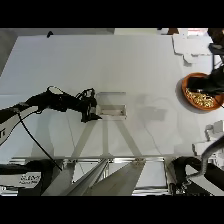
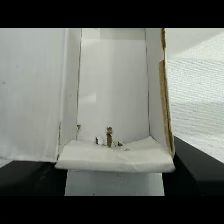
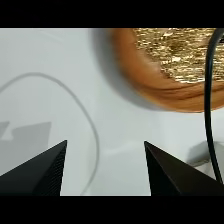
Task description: Fold the box and place the chain.
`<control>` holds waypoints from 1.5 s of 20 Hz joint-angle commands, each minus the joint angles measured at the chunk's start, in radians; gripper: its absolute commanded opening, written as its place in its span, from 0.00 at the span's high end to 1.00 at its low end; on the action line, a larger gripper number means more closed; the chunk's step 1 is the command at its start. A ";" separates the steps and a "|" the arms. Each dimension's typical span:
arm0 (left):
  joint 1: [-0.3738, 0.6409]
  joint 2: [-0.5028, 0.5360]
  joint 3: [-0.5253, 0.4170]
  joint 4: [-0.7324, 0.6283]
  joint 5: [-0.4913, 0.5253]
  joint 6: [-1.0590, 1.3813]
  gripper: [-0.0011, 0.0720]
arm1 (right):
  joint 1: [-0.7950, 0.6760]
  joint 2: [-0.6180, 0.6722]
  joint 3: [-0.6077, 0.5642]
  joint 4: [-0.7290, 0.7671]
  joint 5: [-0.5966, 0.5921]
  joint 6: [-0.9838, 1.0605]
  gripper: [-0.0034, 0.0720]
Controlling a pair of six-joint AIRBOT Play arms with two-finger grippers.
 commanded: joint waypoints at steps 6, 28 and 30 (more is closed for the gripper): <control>0.000 0.000 0.000 0.000 0.000 0.000 0.45 | -0.300 -0.261 0.000 0.096 -0.214 -0.194 0.21; 0.000 0.000 0.000 0.000 0.000 0.000 0.45 | -0.299 -0.293 0.000 0.116 -0.254 -0.296 0.94; 0.000 0.000 0.000 0.000 0.000 0.000 0.45 | -0.296 -0.235 0.000 0.161 -0.191 -0.364 0.94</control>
